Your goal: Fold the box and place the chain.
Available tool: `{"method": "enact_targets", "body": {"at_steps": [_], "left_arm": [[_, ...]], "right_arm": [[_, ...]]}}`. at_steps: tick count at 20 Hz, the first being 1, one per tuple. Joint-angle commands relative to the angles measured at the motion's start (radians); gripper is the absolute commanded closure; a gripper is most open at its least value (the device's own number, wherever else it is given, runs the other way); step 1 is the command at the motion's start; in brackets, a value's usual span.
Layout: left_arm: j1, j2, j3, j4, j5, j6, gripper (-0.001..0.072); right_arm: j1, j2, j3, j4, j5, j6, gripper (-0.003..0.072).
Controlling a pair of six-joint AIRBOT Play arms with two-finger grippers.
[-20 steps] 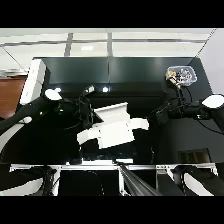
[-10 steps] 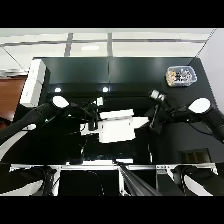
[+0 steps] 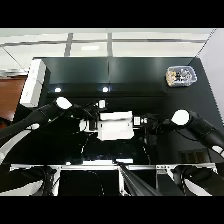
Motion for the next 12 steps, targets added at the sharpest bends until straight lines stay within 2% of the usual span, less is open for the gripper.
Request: {"method": "enact_targets", "body": {"at_steps": [1, 5, 12], "left_arm": [[0.000, -0.002, 0.000, -0.001, 0.005, 0.001, 0.0684], [-0.001, -0.002, 0.000, -0.001, 0.005, 0.001, 0.0684], [-0.001, -0.002, 0.000, -0.004, 0.002, 0.001, 0.0684]], "right_arm": [[0.056, -0.023, -0.011, -0.012, -0.071, -0.039, -0.0016], [0.135, -0.077, -0.011, 0.041, -0.217, -0.047, -0.0016], [0.133, -0.067, 0.029, 0.070, -0.306, -0.050, -0.0016]]}}
